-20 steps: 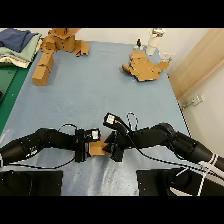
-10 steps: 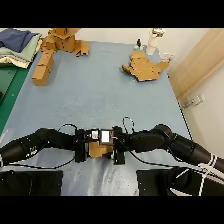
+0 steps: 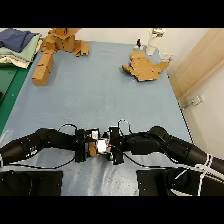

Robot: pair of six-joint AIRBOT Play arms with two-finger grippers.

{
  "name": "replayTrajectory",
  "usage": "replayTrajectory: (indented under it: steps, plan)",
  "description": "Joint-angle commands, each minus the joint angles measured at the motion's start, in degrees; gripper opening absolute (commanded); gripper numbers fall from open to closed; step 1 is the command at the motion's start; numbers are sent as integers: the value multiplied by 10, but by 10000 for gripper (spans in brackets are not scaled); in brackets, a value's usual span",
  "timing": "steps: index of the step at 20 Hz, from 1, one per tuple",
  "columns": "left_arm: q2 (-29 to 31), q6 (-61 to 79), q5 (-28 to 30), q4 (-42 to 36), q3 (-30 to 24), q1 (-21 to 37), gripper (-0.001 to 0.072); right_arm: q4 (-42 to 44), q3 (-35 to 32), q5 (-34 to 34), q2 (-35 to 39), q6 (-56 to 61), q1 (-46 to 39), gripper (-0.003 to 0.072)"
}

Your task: Fold the box.

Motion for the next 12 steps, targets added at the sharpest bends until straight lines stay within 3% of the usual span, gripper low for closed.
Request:
replayTrajectory:
  steps: [1,3,6,9,12]
  plan:
    - [0,0,0,0,1,0,474,-19,0,19,-13,-2,5,568]
    - [0,0,0,0,1,0,474,-23,0,19,-19,-2,5,459]
    - [0,0,0,0,1,0,474,-23,1,18,-15,-2,5,357]
    - [0,0,0,0,1,0,473,-23,1,19,-3,-2,5,355]
    - [0,0,0,0,1,0,473,-23,1,20,-1,-2,5,262]
